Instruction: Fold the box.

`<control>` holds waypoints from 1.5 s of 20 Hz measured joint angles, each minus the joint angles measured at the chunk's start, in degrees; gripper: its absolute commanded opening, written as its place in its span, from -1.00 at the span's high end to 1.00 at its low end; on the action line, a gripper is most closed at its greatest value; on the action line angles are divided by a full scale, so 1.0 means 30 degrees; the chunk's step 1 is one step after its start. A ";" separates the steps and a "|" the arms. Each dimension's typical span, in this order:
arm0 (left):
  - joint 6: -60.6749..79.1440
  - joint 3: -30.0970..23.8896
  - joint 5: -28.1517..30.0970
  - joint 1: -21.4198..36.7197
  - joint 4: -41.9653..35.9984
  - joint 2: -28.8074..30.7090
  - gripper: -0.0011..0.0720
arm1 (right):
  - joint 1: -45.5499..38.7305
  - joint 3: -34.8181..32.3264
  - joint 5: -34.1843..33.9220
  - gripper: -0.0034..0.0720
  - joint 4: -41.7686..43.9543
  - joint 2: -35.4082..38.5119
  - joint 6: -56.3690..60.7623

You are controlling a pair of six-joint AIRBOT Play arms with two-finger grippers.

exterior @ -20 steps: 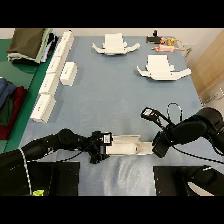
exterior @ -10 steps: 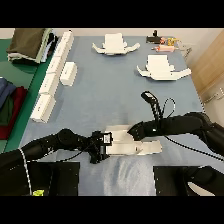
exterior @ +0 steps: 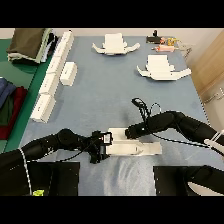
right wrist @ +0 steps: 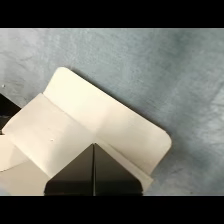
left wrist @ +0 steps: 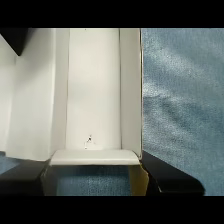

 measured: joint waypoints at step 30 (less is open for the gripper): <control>0.0036 0.0000 -0.0007 -0.0007 0.0015 0.0000 -0.32 | 0.0015 -0.3096 -0.4313 -0.86 -0.6404 0.6951 -1.4214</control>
